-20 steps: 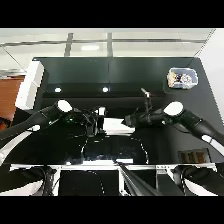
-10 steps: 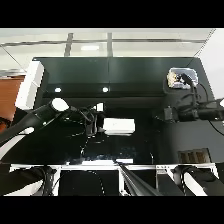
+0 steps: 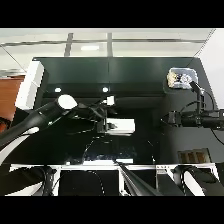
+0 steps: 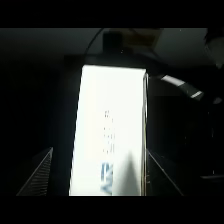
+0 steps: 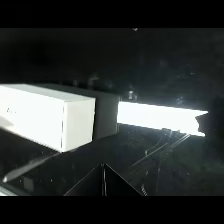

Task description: Fold the box and place the chain.

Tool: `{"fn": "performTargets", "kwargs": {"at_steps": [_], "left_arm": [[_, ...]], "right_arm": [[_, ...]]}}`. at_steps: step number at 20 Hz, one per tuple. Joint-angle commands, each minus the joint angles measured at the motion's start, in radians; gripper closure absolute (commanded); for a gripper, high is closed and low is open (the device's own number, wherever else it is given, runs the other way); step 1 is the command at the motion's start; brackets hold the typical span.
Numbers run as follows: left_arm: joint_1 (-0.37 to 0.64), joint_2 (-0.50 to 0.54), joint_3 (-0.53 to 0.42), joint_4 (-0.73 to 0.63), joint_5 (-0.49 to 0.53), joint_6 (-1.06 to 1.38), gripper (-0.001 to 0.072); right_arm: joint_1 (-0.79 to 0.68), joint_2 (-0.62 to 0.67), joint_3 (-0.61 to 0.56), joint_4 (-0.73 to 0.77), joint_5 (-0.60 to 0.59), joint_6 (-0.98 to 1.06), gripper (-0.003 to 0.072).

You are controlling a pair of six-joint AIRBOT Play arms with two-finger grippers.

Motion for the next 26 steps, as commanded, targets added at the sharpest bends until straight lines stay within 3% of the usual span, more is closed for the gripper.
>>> {"fn": "performTargets", "kwargs": {"at_steps": [1, 13, 18, 24, 25, 26], "left_arm": [[-0.045, -0.113, 0.101, -0.004, -0.037, -0.135, -0.0001], [-0.066, -0.174, 0.119, 0.053, -0.073, -0.134, -0.0002], [-0.105, -0.174, 0.119, 0.178, -0.064, -0.130, -0.0002], [-0.180, -0.185, 0.119, 0.285, 0.107, -0.130, 0.0001], [-0.185, -0.188, 0.119, 0.284, 0.109, -0.139, 0.0057], [-0.190, -0.181, 0.121, 0.293, 0.105, -0.185, 0.0247]], "right_arm": [[-0.003, 0.003, -0.010, 0.007, -0.021, -0.013, 0.0677], [-0.003, 0.003, -0.010, 0.006, -0.061, -0.050, 0.0677], [-0.003, 0.003, -0.010, 0.006, -0.062, -0.050, 0.0677], [-0.003, 0.003, -0.010, 0.006, -0.063, -0.050, 0.0677], [-0.003, 0.003, -0.010, 0.005, -0.064, -0.051, 0.0677], [-0.003, 0.003, -0.010, -0.003, -0.071, -0.051, 0.0677]]}}
